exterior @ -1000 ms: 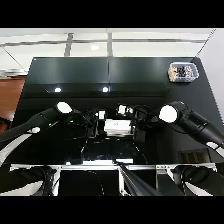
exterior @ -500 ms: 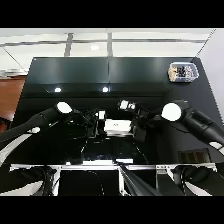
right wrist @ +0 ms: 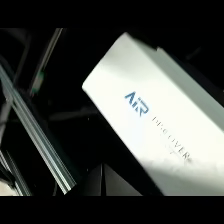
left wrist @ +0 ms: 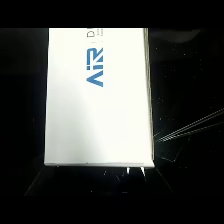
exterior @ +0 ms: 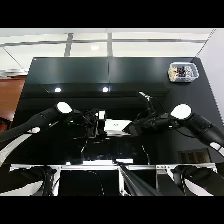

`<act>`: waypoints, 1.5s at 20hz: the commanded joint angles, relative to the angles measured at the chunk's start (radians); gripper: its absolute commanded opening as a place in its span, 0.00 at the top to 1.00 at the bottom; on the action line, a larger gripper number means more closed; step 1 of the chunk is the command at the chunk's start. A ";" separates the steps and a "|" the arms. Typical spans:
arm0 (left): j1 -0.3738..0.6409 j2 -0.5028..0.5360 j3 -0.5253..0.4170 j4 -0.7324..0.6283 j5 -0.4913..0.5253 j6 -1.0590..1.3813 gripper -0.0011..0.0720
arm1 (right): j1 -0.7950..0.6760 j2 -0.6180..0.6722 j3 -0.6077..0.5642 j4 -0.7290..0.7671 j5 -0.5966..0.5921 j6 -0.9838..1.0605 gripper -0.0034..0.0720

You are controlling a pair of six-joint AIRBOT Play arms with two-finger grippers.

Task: Fold the box and place the chain.

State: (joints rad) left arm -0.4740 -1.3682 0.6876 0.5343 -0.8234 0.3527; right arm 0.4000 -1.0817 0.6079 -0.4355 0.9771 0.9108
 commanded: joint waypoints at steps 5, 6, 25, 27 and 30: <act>0.000 -0.001 0.000 0.000 0.000 0.000 0.50 | -0.007 -0.164 -0.029 0.104 -0.082 0.018 0.94; 0.000 -0.001 0.000 0.000 0.000 -0.001 0.50 | -0.007 -0.167 -0.029 0.082 -0.083 0.018 0.94; -0.010 0.216 0.037 0.083 -0.082 -0.285 0.01 | -0.481 0.349 0.089 -0.321 0.339 0.079 0.94; -0.062 0.216 0.091 0.082 -0.064 -0.314 0.01 | -0.517 0.356 0.087 -0.321 0.335 0.081 0.94; -0.161 0.154 0.174 0.083 0.026 -0.383 0.02 | -0.516 0.356 0.087 -0.314 0.279 0.081 0.94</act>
State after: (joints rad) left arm -0.5640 -1.1877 0.7948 0.6098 -0.8658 0.0505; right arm -0.0841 -0.7494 0.6937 -0.7174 1.2846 0.9779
